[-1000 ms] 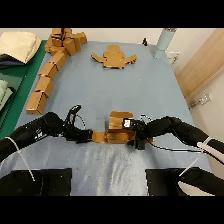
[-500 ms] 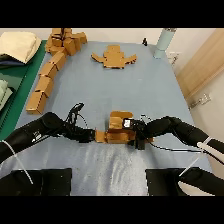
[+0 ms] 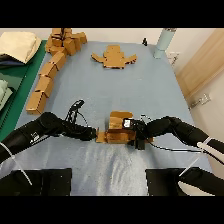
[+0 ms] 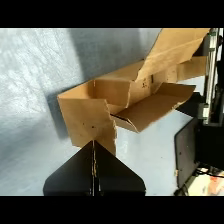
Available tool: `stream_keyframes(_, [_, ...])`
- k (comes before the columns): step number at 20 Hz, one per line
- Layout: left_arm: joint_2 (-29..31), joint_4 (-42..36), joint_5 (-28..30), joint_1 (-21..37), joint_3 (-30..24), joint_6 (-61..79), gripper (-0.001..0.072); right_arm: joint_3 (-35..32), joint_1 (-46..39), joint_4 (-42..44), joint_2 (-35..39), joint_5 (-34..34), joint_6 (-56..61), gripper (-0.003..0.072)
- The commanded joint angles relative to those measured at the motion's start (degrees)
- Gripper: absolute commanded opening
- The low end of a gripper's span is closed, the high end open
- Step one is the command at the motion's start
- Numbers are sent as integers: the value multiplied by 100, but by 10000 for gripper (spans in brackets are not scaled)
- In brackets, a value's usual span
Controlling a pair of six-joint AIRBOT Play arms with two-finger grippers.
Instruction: Fold the box.
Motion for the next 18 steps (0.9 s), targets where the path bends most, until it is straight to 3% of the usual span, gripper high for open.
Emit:
stream_keyframes(1, [0,761,284,4,2,-385,10,4,4,2,-2,2,2,575])
stream_keyframes(7, [-317,890,417,-9,11,-481,10,4,4,2,-2,2,2,575])
stream_keyframes(12, [-568,446,741,-306,20,-179,10,4,4,2,-2,2,2,575])
stream_keyframes(18, [-671,286,704,-330,22,-136,10,4,4,2,-2,2,2,575])
